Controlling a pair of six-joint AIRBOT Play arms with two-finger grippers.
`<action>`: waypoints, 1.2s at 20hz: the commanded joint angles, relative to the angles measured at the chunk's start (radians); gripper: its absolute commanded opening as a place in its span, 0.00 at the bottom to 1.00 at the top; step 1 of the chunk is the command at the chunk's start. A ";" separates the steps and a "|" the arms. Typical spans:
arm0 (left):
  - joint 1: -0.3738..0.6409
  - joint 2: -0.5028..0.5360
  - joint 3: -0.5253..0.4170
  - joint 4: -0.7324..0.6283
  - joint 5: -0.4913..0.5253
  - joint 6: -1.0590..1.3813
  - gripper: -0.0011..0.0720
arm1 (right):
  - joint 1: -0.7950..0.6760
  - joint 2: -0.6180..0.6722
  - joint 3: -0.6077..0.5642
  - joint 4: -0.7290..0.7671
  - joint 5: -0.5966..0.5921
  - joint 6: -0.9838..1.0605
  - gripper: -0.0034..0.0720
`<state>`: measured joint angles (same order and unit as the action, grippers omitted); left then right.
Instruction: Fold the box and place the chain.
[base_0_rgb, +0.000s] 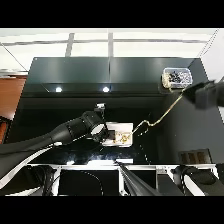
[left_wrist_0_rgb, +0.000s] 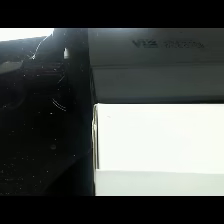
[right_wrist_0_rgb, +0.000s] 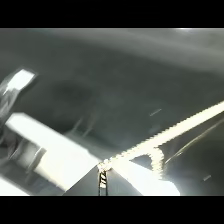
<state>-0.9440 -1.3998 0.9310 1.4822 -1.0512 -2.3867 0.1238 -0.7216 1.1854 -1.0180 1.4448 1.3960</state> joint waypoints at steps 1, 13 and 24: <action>0.000 -0.001 -0.001 -0.002 -0.002 0.000 0.06 | 0.135 0.018 -0.149 0.124 -0.017 -0.009 0.06; 0.000 -0.001 -0.001 -0.002 -0.002 0.000 0.06 | 0.446 -0.082 -0.483 0.312 -0.512 0.016 0.06; 0.000 -0.001 -0.001 -0.002 -0.002 0.000 0.06 | 0.363 -0.130 -0.462 0.296 -0.465 0.003 0.65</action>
<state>-0.9440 -1.4002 0.9310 1.4799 -1.0527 -2.3863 0.5537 -0.8562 0.7101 -0.7136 0.9226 1.4208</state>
